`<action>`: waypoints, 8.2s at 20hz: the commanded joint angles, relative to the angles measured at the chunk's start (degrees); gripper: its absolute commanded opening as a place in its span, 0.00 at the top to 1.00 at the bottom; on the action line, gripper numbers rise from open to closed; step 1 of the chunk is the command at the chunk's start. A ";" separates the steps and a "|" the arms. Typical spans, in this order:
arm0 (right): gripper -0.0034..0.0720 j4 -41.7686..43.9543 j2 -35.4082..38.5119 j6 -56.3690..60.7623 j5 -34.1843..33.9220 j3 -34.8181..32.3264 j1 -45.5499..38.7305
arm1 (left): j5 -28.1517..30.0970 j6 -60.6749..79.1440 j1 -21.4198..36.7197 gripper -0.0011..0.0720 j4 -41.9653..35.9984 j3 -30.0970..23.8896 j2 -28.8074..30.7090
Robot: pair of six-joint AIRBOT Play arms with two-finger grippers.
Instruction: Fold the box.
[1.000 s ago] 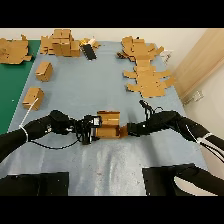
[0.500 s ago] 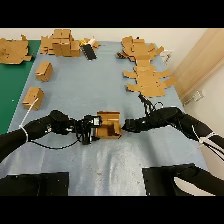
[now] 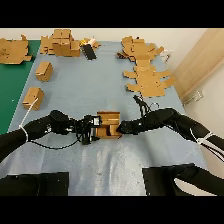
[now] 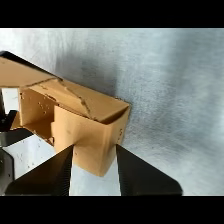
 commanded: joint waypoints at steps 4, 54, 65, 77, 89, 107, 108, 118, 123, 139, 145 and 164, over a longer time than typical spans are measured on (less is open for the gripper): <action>0.40 -22.38 -3.50 20.72 0.50 6.43 9.27 | 0.02 0.00 0.02 0.27 0.00 0.04 0.02; 0.45 -45.46 -15.39 56.11 -28.50 29.92 21.94 | 0.04 0.00 0.02 0.27 0.00 0.04 0.02; 0.95 -27.08 -12.48 26.27 -17.75 24.94 -0.68 | 0.02 0.00 0.02 0.27 0.00 0.04 0.02; 0.95 31.69 -32.26 -41.40 -33.18 21.70 -15.15 | 0.04 0.00 0.02 0.27 0.00 0.04 0.02; 0.95 20.94 -3.19 -61.29 -3.76 1.36 -2.75 | 0.00 0.00 0.02 0.27 0.00 0.04 0.02; 0.39 -0.39 2.45 -70.40 11.91 0.42 11.96 | 0.00 0.00 0.02 0.27 0.00 0.04 0.02; 0.39 -0.37 2.45 -72.13 11.89 0.42 11.98 | 0.00 0.00 0.02 0.27 0.00 0.04 0.02; 0.36 -8.24 2.34 -74.86 12.44 0.22 15.67 | 0.02 0.00 0.02 0.27 0.00 0.04 0.02; 0.36 -11.41 2.36 -74.86 14.71 0.22 15.82 | 0.00 0.00 0.02 0.27 0.00 0.04 0.02; 0.43 -15.10 2.34 -74.84 17.09 0.22 19.23 | 0.00 0.00 0.02 0.27 0.00 0.04 0.02; 0.36 -15.74 2.34 -72.76 18.36 -1.14 19.23 | 0.02 0.00 0.02 0.27 0.00 0.04 0.02; 0.62 -17.18 2.47 -71.69 24.00 -2.16 21.03 | 0.00 0.00 0.02 0.27 0.00 0.04 0.02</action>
